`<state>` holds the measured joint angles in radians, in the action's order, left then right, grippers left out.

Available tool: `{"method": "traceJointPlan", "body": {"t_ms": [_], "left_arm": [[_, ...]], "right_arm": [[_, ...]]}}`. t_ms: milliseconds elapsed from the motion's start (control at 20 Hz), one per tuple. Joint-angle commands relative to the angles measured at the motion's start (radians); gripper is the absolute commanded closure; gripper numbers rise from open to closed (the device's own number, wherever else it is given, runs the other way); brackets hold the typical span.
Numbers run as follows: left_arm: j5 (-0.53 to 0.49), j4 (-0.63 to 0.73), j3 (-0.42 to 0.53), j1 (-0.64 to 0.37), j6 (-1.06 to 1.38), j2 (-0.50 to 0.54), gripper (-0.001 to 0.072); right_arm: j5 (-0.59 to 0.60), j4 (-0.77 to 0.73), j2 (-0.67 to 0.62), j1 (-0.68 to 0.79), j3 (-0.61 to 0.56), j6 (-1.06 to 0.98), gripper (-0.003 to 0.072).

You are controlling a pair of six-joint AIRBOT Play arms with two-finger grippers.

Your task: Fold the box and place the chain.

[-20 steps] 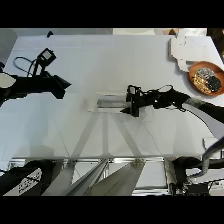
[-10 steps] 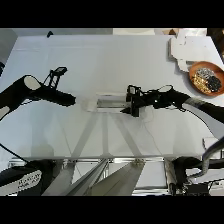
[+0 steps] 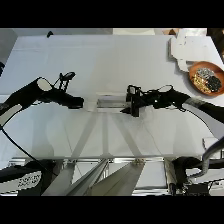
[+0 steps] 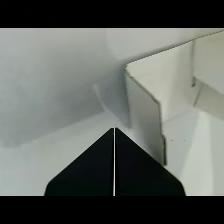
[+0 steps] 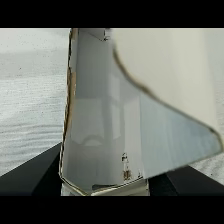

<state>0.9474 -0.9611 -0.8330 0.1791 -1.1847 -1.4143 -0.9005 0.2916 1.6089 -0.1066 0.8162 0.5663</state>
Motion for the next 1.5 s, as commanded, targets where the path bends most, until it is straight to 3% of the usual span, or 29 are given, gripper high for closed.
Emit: {"method": "traceJointPlan", "body": {"t_ms": [0,300,600,850,1150,1450], "left_arm": [[0.002,0.078,0.000,0.003,0.018,-0.005,0.0703],[0.034,0.166,0.000,0.003,0.071,-0.005,0.0703],[-0.016,0.003,0.000,0.002,0.053,-0.005,0.0702],[-0.016,0.008,0.002,0.003,0.032,-0.033,0.0702],[0.073,0.227,0.002,0.003,0.115,-0.047,0.0704],[0.094,0.238,0.002,-0.001,0.128,-0.047,0.0700]], "right_arm": [[0.000,0.000,-0.001,0.000,0.000,0.000,0.0251],[0.000,0.000,-0.001,0.000,0.000,0.000,0.0251],[0.000,0.000,-0.001,0.000,0.000,0.000,0.0251],[0.000,0.000,-0.001,0.000,0.000,0.000,0.0251],[0.000,0.000,-0.001,0.000,0.000,0.000,0.0251],[0.000,0.000,-0.001,0.000,0.000,0.000,0.0251]]}}
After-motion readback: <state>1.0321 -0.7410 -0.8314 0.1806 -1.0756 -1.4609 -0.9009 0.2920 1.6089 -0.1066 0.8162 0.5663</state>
